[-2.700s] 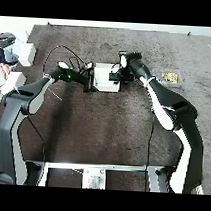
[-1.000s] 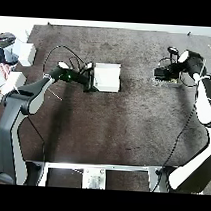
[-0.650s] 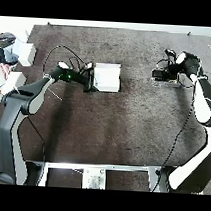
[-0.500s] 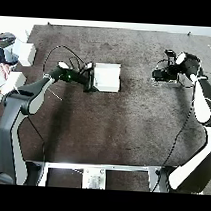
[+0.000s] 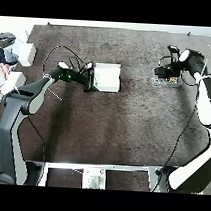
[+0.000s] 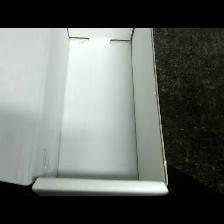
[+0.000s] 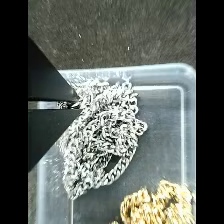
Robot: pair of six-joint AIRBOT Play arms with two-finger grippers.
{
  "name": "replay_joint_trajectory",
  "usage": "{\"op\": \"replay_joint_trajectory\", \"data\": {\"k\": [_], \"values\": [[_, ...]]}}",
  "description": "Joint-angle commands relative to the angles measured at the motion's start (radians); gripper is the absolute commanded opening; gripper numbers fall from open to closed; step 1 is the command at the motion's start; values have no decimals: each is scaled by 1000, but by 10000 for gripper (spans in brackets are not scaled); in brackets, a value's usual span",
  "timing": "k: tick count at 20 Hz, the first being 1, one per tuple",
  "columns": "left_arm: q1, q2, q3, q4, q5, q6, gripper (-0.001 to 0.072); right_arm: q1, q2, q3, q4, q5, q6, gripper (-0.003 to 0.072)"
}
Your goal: Fold the box and place the chain.
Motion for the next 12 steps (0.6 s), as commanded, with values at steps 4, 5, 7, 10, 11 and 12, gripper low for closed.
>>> {"op": "replay_joint_trajectory", "data": {"k": [4, 5, 7, 10, 11, 12], "values": [[0, 0, 0, 0, 0, 0, 538, 4, 152, 2, -1, 23, -4, 10], [0, 0, 0, 0, 0, 0, 537, 6, 185, 3, 0, 18, -5, 11], [0, 0, 0, 0, 0, 0, 537, 16, 269, 3, -1, -1, -22, 11], [0, 0, 0, 0, 0, 0, 538, 48, 406, 3, -10, -77, -33, 11], [0, 0, 0, 0, 0, 0, 537, 66, 454, 3, -23, -116, -46, 11], [0, 0, 0, 0, 0, 0, 537, 86, 497, 3, -45, -159, -48, 10]]}}
